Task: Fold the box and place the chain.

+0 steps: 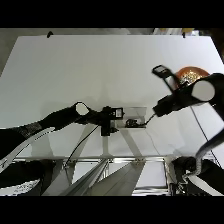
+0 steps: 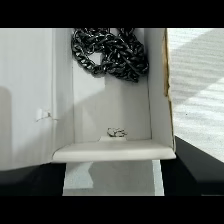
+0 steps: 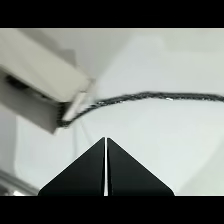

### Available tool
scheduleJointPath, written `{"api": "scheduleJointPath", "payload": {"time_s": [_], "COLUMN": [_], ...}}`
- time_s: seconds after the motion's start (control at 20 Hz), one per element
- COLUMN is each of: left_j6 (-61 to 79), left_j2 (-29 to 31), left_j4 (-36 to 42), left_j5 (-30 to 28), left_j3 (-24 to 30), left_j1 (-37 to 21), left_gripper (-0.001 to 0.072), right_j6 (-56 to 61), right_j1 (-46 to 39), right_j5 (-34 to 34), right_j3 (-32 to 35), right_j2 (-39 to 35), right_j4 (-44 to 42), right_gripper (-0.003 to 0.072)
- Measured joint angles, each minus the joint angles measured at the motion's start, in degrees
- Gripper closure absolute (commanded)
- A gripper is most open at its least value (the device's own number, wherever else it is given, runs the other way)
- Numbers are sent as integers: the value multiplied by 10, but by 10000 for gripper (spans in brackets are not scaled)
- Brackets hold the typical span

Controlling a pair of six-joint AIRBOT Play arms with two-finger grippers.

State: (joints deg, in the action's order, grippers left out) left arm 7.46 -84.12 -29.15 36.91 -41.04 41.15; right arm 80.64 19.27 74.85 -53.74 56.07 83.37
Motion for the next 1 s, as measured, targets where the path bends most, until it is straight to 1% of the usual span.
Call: {"api": "scheduleJointPath", "payload": {"time_s": [0.1, 0.15, 0.2, 0.25, 0.5, 0.85, 1.0], "left_j6": [0, 0, 0, 0, 0, 0, 0], "left_j2": [0, 0, 0, 0, 0, 0, 0], "left_j4": [0, 0, 0, 0, 0, 0, 0], "left_j5": [0, 0, 0, 0, 0, 0, 0], "left_j3": [0, 0, 0, 0, 0, 0, 0], "left_j1": [0, 0, 0, 0, 0, 0, 0], "left_gripper": [502, 502, 502, 502, 502, 502, 502], "right_j6": [10, 17, 19, 23, 42, 61, 68], "right_j1": [-47, -65, -78, -88, -107, -72, -63], "right_j5": [-5, -12, -21, -33, -92, -150, -164], "right_j3": [3, 8, 14, 23, 60, 71, 71], "right_j2": [3, 9, 15, 25, 93, 185, 204], "right_j4": [10, 14, 16, 17, 20, 19, 19], "right_gripper": [669, 591, 450, 406, 397, 401, 456]}}
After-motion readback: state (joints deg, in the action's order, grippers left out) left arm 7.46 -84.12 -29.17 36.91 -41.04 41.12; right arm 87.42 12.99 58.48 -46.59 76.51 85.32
